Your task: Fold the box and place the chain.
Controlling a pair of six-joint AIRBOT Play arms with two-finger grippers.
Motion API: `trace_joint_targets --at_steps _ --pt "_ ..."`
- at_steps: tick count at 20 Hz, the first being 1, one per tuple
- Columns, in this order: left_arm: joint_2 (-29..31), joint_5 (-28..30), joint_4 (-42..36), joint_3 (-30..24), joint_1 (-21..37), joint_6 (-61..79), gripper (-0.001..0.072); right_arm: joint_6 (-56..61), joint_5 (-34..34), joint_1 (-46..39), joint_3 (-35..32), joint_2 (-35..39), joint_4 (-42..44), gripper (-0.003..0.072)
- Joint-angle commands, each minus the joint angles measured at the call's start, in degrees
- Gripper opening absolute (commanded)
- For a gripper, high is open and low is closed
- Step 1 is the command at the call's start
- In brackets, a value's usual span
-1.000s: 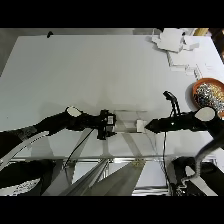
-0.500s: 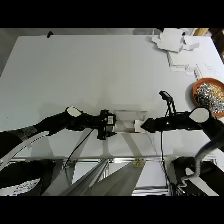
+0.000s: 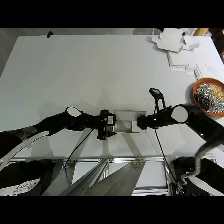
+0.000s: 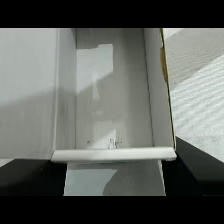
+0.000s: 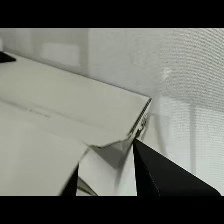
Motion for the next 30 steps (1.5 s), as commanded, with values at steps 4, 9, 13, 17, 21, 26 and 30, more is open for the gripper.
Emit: trace_joint_targets --at_steps 4,9,13,17,21,26,30 --pt "0.02 0.04 0.04 0.04 0.04 0.07 0.0276 18.03 -0.98 7.41 2.78 -5.57 -12.31 0.0366" --pt "0.02 0.02 0.04 0.02 0.04 0.04 0.0276 27.43 -0.52 9.14 3.02 -6.08 -18.8 0.0366" --pt "0.02 0.02 0.04 0.04 0.04 0.07 0.0276 27.43 1.7 9.14 3.04 -8.37 -18.69 0.0366" --pt "0.02 0.02 0.04 0.04 0.04 0.04 0.0276 27.41 2.19 9.14 3.5 -9.68 -18.51 0.0366" --pt "0.02 0.0 0.04 0.04 0.04 0.04 0.0276 27.41 1.07 9.14 5.38 -9.73 -18.27 0.0354" --pt "0.02 0.04 0.04 0.04 0.04 0.04 0.0276 27.45 0.76 11.63 5.62 -10.64 -18.51 0.0313" --pt "0.02 0.0 0.04 0.04 0.04 0.04 0.0276 27.45 1.31 12.33 5.62 -11.28 -18.6 0.0172"
